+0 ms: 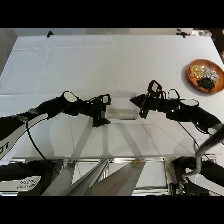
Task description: Fold the box and place the chain.
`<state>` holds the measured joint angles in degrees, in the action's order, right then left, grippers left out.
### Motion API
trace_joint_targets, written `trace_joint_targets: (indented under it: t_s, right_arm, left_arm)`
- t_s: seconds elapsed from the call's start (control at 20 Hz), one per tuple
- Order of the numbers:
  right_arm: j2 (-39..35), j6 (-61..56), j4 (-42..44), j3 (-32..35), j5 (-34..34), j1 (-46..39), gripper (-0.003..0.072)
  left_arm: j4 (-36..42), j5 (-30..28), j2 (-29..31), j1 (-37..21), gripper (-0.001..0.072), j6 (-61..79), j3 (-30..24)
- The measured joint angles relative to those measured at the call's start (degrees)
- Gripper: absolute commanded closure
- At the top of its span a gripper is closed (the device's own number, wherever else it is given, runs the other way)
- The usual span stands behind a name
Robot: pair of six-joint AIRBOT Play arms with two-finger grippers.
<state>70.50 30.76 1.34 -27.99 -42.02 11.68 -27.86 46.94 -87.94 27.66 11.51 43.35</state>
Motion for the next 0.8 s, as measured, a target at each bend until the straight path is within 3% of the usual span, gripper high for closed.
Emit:
trace_joint_targets:
  t_s: [0.2,0.5,0.8]
  right_arm:
    - [4.98,0.39,1.51,-0.02,2.1,0.0,0.0678]
    - [6.36,0.59,1.92,-0.17,2.71,-0.02,0.0677]
    - [-3.89,0.74,0.46,-0.46,-1.14,-0.39,0.0679]
  left_arm:
    - [0.02,0.0,0.0,0.0,0.0456,0.02,0.0]
    - [0.0,0.0,0.0,0.0,0.0456,0.02,0.0]
    - [0.0,0.0,-0.02,0.0,0.0456,0.02,0.0]
